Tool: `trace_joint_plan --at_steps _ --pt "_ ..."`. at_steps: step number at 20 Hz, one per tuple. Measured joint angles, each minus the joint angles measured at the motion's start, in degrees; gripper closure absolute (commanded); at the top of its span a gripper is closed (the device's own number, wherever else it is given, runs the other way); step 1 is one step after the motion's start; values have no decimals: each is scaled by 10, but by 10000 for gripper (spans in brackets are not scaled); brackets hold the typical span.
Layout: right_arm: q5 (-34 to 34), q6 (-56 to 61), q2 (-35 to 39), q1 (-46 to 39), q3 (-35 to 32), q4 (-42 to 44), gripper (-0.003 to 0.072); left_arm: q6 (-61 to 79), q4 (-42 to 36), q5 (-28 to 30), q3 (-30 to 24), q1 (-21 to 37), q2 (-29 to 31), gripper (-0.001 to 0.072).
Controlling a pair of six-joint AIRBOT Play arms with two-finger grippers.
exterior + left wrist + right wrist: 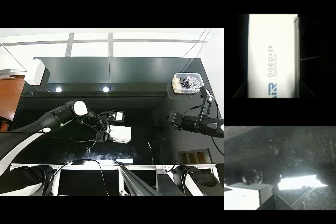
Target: Fold the box and place the chain.
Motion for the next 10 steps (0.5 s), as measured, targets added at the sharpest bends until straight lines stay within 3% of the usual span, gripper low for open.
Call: trace_joint_plan --at_steps 10 --pt "0 0 0 0 0 0 663 -18 -1 29 -2 -21 -12 8"
